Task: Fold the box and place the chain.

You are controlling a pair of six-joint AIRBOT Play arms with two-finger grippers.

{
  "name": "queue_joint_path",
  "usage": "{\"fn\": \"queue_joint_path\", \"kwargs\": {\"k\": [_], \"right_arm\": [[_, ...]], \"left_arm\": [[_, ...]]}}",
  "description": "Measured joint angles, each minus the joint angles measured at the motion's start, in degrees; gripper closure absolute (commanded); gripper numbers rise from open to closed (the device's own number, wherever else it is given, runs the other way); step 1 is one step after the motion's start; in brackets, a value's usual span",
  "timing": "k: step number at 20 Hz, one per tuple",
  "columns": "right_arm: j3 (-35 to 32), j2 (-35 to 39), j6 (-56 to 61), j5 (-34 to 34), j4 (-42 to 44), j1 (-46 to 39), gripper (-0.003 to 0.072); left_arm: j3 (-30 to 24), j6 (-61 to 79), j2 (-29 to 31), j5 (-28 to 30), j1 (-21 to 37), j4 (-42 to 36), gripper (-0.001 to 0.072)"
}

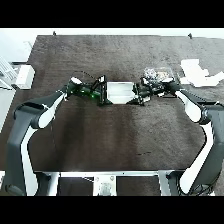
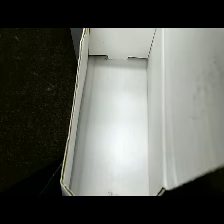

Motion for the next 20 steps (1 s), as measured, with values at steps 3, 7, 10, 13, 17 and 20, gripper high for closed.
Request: {"fn": "queue_joint_path", "kwargs": {"k": [3,7,10,13,17,20], "right_arm": [[0.0,0.0,0.0,0.0,0.0,0.0,0.0138],[0.0,0.0,0.0,0.0,0.3,0.0,0.0105],[0.0,0.0,0.1,0.2,0.9,0.1,-0.0019],[0.0,0.5,1.6,0.5,0.1,0.0,-0.0034],[0.0,1.7,3.1,1.0,-1.9,-0.5,-0.0034],[0.0,3.1,5.3,1.6,-4.4,-0.8,-0.0034]], "left_arm": [[0.0,0.0,0.0,0.0,0.0,0.0,0.0179],[0.0,0.0,0.0,0.0,0.0,0.0,0.0179],[0.0,0.0,0.0,0.5,-0.1,-0.1,0.018],[0.0,0.0,0.0,0.4,-0.1,-0.1,0.0179],[0.0,0.0,0.0,0.2,0.0,-0.1,0.0179],[0.0,0.0,0.0,-0.1,-0.1,0.0,0.0179]]}}
